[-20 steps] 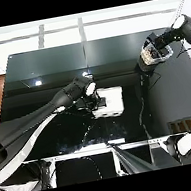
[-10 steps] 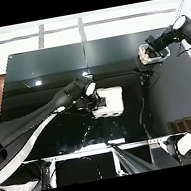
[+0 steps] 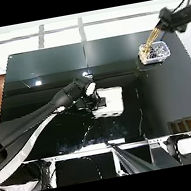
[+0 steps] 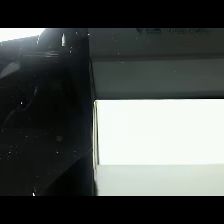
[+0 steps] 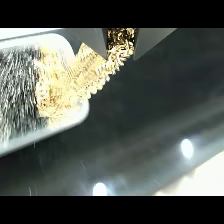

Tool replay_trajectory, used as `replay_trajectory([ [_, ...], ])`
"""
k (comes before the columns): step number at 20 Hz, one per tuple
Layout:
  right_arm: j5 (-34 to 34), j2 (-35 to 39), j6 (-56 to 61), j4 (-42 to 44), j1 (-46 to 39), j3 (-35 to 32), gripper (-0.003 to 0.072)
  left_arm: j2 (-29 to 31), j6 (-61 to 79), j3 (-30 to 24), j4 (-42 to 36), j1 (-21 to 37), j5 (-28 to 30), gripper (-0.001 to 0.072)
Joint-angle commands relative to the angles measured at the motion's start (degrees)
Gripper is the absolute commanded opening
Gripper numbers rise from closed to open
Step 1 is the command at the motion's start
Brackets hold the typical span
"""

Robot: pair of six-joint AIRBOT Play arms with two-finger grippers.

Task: Fold the box and place the chain.

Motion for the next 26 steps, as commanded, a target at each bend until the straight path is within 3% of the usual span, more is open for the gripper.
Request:
replay_trajectory([
  [1,-3.7,10.2,-4.8,0.3,-0.1,0.0,0.0008,0.0,0.0,0.0,0.0,0.0,0.0,0.0025],
  [5,-6.6,19.2,-6.8,0.3,-0.1,0.0,0.0007,0.0,0.0,0.0,0.0,0.0,0.0,0.0025],
  [9,-6.3,23.7,-7.6,0.6,-0.1,3.1,0.0006,0.0,0.0,0.0,0.0,0.0,0.0,0.0025],
  [13,-3.8,24.2,-8.9,4.7,-0.1,10.7,0.0006,0.0,0.0,0.0,0.0,0.0,0.1,0.0025],
  [18,-1.5,24.3,-9.9,11.0,-0.1,15.6,0.0006,0.0,0.0,0.0,0.0,0.0,0.2,0.0025],
  [26,10.5,26.2,-12.2,16.4,2.4,15.5,0.0009,0.0,0.0,0.0,0.0,0.0,0.1,0.0025],
])
